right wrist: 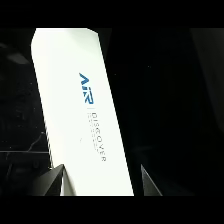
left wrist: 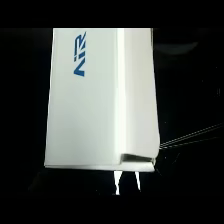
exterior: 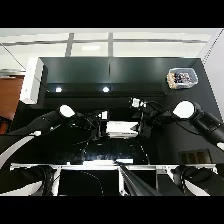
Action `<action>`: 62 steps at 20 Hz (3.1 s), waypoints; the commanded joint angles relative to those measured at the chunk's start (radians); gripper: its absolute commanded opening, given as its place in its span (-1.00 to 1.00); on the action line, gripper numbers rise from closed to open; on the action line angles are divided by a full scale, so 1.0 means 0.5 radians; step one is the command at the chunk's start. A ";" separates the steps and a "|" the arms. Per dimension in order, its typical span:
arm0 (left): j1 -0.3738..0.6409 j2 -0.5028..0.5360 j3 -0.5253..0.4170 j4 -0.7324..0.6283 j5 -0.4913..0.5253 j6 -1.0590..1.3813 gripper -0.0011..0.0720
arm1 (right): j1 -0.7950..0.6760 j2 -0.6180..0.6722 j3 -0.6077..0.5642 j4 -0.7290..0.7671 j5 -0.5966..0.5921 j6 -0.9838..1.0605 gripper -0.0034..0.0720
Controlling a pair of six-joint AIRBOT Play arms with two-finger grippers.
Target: Fold the box and place the chain.
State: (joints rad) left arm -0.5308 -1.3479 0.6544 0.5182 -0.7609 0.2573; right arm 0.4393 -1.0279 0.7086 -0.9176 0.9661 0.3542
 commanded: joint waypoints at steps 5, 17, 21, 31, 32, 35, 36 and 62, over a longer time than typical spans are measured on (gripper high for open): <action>0.000 -0.002 -0.001 0.002 0.003 0.001 0.04 | 0.082 -0.010 -0.002 -0.011 -0.018 0.017 -0.11; 0.000 -0.002 -0.001 0.002 0.003 0.001 0.04 | 0.082 -0.010 -0.031 -0.043 0.039 0.063 -0.11; 0.000 -0.002 -0.001 0.002 0.003 0.001 0.04 | 0.082 -0.010 -0.031 -0.043 0.034 0.072 -0.11; 0.000 -0.002 -0.001 0.002 0.003 0.001 0.04 | 0.082 -0.011 -0.031 -0.053 0.036 0.094 -0.11; 0.000 -0.002 -0.001 0.002 0.003 0.001 0.04 | 0.082 -0.011 -0.032 -0.053 0.036 0.094 -0.11; 0.000 -0.002 -0.001 0.002 0.003 0.001 0.04 | 0.082 -0.011 -0.037 -0.053 0.035 0.094 -0.27; 0.000 -0.002 -0.001 0.002 0.003 0.001 0.04 | 0.086 -0.011 -0.037 -0.053 0.034 0.094 -0.27; 0.000 -0.002 -0.001 0.002 0.003 0.001 0.04 | 0.086 -0.011 -0.121 -0.050 0.032 0.159 -0.08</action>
State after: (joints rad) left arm -0.5308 -1.3479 0.6544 0.5190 -0.7597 0.2581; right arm 0.4812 -1.0328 0.6674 -0.9398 0.9813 0.4313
